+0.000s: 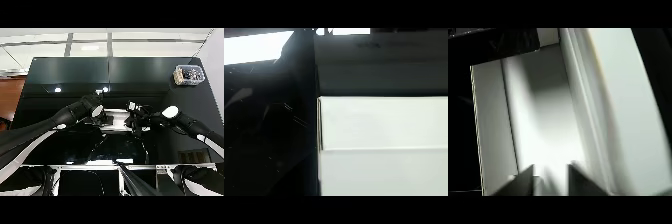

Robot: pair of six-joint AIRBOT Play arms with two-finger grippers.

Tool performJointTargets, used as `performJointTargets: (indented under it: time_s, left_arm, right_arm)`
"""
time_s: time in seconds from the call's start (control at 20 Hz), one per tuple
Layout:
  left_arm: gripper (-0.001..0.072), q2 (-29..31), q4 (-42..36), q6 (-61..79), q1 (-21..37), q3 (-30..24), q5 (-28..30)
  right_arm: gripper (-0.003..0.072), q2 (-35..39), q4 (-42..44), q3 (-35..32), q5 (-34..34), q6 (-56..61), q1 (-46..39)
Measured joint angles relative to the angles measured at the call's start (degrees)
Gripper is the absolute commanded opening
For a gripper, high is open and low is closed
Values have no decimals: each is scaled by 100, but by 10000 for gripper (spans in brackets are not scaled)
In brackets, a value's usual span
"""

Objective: Fold the box and place the chain.

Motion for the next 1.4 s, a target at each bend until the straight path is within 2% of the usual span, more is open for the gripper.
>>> performJointTargets:
  time_s: [0.15,0.3,0.4,0.5,0.65,0.75,0.85,1.05,1.2,1.25,1.3,1.35,1.4]
  left_arm:
    - [30,-11,-17,9,0,0,15]
    - [30,-15,-13,11,0,0,-2]
    - [30,-15,-15,11,0,0,-7]
    - [30,-15,-7,9,0,0,-7]
    - [30,-15,-4,9,0,0,-13]
    - [30,-15,-4,9,0,0,-13]
    - [30,-15,-2,9,0,0,-13]
    - [30,-15,-2,7,0,0,-13]
    - [30,-15,0,7,0,0,-15]
    - [30,-15,0,4,0,0,-15]
    - [30,-15,0,2,0,0,-15]
    - [30,-15,0,2,0,0,-15]
    - [30,-15,-2,-2,0,0,-15]
  right_arm:
    - [13,125,-308,26,76,791,-105]
    - [13,595,-1163,330,625,2800,-647]
    - [13,973,-1897,527,1130,4367,-1357]
    - [13,1202,-2583,538,1346,5917,-2282]
    - [13,1228,-2830,181,1593,7482,-3486]
    - [13,988,-2575,-42,1864,7663,-3781]
    - [13,597,-2221,-160,2098,7589,-3689]
    - [13,-238,-1237,-225,2192,7034,-2894]
    - [16,-555,-693,-63,2210,6450,-2297]
    - [41,-612,-592,22,2227,6325,-2151]
    - [307,-647,-529,105,2299,6238,-2048]
    - [608,-678,-490,197,2380,6168,-1976]
    - [636,-699,-450,282,2468,6116,-1923]
